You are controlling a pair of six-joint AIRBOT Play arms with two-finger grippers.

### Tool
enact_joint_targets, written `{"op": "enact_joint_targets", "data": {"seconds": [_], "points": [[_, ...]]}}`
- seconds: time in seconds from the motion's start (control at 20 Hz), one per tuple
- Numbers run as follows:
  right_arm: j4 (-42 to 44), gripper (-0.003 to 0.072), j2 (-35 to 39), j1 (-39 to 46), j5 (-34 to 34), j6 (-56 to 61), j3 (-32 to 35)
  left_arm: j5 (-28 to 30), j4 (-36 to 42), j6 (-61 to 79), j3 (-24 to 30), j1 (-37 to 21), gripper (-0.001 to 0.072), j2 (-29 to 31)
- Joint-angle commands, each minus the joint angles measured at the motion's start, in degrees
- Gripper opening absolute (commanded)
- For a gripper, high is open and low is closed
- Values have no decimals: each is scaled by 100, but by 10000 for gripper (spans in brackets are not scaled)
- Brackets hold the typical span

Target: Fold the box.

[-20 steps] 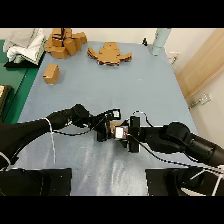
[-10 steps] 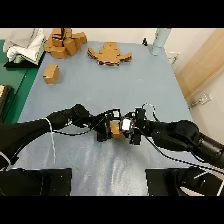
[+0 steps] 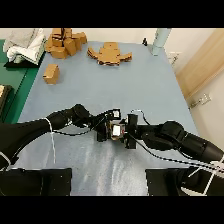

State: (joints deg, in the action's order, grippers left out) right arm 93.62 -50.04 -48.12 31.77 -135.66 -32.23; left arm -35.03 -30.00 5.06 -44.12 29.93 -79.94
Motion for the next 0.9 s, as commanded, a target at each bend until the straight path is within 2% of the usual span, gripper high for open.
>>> {"op": "enact_joint_targets", "data": {"seconds": [0.0,0.5,0.85], "points": [[24,513,-181,-92,63,-96,4,2,0,2,0,0,507,4],[-804,512,-404,-79,-92,-90,4,2,0,0,0,0,507,4],[-883,511,-378,-79,-205,-90,2,2,0,0,0,0,507,4]]}}
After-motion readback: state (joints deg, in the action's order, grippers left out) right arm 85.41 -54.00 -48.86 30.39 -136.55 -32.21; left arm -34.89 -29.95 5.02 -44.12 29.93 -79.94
